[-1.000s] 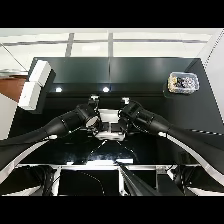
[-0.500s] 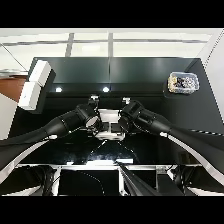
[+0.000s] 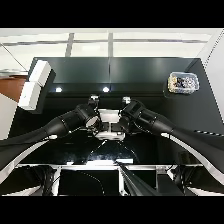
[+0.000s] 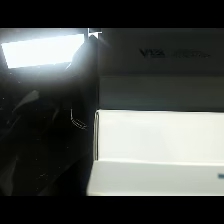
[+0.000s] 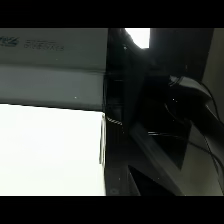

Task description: Fold the box and place the chain.

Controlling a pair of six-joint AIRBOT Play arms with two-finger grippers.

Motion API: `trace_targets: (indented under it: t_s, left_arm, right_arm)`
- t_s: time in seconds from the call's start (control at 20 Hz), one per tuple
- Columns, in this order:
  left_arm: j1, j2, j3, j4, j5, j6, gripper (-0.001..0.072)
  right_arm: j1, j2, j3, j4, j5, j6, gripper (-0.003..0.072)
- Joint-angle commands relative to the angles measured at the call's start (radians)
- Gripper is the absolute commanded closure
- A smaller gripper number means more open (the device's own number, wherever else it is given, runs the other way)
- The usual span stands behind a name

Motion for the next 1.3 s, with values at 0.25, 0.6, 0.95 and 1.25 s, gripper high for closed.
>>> trace_targets:
  t_s: [0.25, 0.6, 0.95, 1.25]
  left_arm:
    - [0.0, 0.001, 0.0, -0.003, 0.0, 0.001, 0.0681]
    - [0.0, 0.001, 0.0, -0.003, 0.0, 0.001, 0.0681]
    - [0.001, 0.001, 0.0, -0.003, 0.0, 0.001, 0.0681]
    - [0.0, 0.002, 0.0, -0.004, -0.003, 0.001, 0.0681]
  right_arm:
    - [0.001, -0.012, 0.0, 0.001, 0.004, 0.0, 0.0519]
    - [0.001, -0.012, 0.0, 0.024, 0.031, -0.023, 0.0658]
    - [0.001, -0.009, 0.001, 0.023, 0.016, -0.04, 0.0192]
    - [-0.003, 0.069, 0.001, 0.001, -0.001, -0.102, 0.0192]
